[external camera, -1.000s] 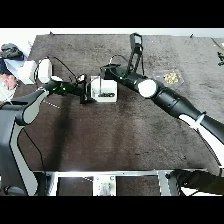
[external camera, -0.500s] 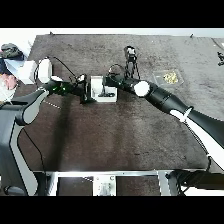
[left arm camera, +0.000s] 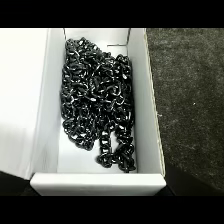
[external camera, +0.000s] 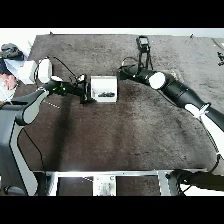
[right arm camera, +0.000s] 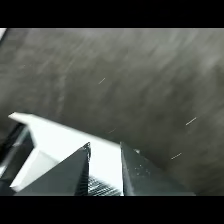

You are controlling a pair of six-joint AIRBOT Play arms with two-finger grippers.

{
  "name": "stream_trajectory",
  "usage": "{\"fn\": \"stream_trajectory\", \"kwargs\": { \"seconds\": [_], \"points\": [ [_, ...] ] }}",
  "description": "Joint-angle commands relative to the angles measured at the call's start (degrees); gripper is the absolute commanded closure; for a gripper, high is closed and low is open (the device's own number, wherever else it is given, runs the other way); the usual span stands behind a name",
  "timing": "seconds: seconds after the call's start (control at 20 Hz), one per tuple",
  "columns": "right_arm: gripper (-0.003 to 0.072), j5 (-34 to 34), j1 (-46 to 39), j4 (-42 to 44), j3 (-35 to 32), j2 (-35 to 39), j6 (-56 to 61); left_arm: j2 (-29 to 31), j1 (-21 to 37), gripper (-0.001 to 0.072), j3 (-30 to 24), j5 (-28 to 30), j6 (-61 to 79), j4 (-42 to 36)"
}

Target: Fold the box and place the chain.

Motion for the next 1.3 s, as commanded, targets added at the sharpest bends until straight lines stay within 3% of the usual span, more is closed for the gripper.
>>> {"fn": "stream_trajectory", "kwargs": {
  "seconds": [0.0, 0.15, 0.35, 0.5, 0.65, 0.95, 1.25],
  "points": [
    [0.0464, 10.75, -6.49, 4.44, 7.21, -2.93, -15.26, 0.02, -0.04, 0.0157, 0.0, 0.04, 0.02, 0.02],
    [0.0465, 27.63, -13.62, 29.16, 17.0, -11.69, -42.88, 0.02, -0.04, 0.0157, 0.0, 0.02, 0.02, 0.02],
    [0.0464, 42.07, -18.88, 39.08, 27.19, -23.41, -49.96, 0.02, -0.04, 0.0157, 0.0, 0.02, 0.02, 0.02],
    [0.0465, 46.9, -18.73, 40.54, 33.07, -30.12, -51.01, 0.02, -0.04, 0.0157, 0.0, 0.02, 0.02, 0.02],
    [0.0464, 46.9, -17.2, 40.39, 34.05, -32.68, -52.33, 0.02, -0.04, 0.0157, 0.0, 0.02, 0.02, 0.02],
    [0.0464, 50.62, -14.8, 31.61, 34.34, -32.83, -53.0, 0.02, -0.04, 0.0157, 0.0, 0.02, 0.02, 0.02],
    [0.0463, 55.8, -14.32, 31.45, 34.51, -31.52, -56.43, 0.02, -0.04, 0.0157, 0.0, 0.02, 0.02, 0.02]
  ]
}}
